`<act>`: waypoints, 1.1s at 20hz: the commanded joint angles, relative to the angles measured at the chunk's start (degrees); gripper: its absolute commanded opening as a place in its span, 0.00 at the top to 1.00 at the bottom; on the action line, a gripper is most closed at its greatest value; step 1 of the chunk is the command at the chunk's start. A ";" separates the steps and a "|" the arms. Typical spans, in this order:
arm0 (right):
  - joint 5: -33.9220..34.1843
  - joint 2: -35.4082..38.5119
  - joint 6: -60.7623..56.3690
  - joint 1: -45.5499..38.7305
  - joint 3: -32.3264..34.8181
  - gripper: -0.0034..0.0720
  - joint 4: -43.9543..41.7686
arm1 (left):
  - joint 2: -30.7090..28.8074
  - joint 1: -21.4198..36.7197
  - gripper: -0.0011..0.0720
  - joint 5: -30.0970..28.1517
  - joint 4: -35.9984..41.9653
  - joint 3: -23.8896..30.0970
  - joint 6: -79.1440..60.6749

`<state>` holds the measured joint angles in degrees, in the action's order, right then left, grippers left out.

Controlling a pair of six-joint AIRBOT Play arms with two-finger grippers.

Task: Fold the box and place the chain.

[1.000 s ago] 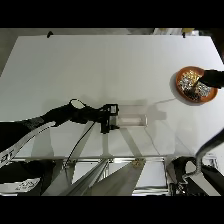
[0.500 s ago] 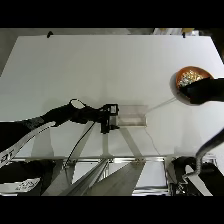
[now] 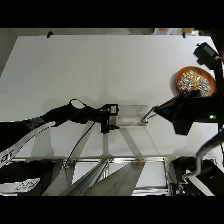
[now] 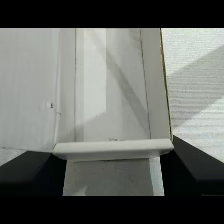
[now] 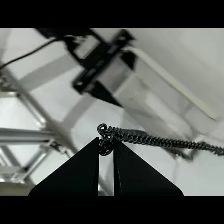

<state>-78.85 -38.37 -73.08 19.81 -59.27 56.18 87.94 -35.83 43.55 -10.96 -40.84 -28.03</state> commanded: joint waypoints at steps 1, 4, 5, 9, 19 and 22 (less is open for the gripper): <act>5.97 -0.15 -0.13 7.28 2.99 0.93 -2.14 | 0.00 0.02 0.78 0.00 -0.02 0.00 0.00; 8.24 -1.60 0.02 8.26 6.12 0.93 -1.55 | 0.00 0.02 0.78 -0.02 -0.02 0.00 0.00; 9.14 -2.29 0.04 8.26 7.30 0.93 -0.28 | 0.00 0.02 0.78 0.00 -0.02 0.00 0.00; 15.39 -4.96 0.00 8.26 11.50 0.93 6.84 | 0.00 0.02 0.78 0.00 0.00 0.00 0.00; 20.46 -14.43 0.07 8.26 18.36 0.93 8.52 | 0.00 0.02 0.78 0.00 0.00 0.00 0.00; 21.94 -17.22 0.07 8.26 20.41 0.93 8.50 | 0.00 0.02 0.78 0.00 -0.02 0.00 0.00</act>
<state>-58.52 -52.95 -73.03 28.01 -40.77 64.55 87.94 -35.83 43.55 -10.96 -40.84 -28.03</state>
